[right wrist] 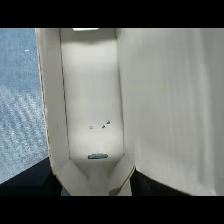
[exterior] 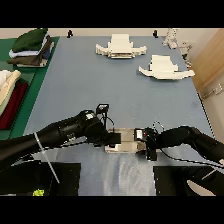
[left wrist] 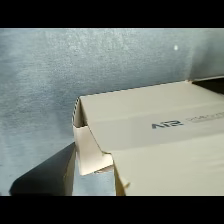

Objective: Fold the box.

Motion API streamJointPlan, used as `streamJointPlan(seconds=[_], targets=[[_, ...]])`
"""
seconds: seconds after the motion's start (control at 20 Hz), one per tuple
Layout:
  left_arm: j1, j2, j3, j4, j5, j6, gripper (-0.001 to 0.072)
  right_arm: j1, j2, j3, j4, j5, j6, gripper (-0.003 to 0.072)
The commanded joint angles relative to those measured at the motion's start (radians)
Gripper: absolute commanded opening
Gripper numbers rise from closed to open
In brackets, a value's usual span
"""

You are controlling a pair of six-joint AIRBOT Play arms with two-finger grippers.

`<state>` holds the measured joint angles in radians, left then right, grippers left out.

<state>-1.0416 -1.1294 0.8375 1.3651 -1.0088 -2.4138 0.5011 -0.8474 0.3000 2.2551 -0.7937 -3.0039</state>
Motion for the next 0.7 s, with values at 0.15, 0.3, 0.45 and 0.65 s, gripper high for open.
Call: streamJointPlan(seconds=[0.15,0.3,0.45,0.65], targets=[[-0.079,-0.147,0.135,0.118,-0.136,-0.127,0.0349,0.000,0.001,0.001,0.000,0.000,0.000,0.0533],[-0.103,-0.204,0.161,0.132,-0.155,-0.144,0.0349,0.000,0.001,0.001,0.000,0.000,0.000,0.0533],[-0.106,-0.232,0.165,0.138,-0.155,-0.174,0.0349,0.000,0.001,0.001,0.000,0.000,0.000,0.0533],[-0.106,-0.254,0.186,0.186,-0.177,-0.226,0.0348,0.000,0.001,0.001,0.000,0.000,0.000,0.0533]])
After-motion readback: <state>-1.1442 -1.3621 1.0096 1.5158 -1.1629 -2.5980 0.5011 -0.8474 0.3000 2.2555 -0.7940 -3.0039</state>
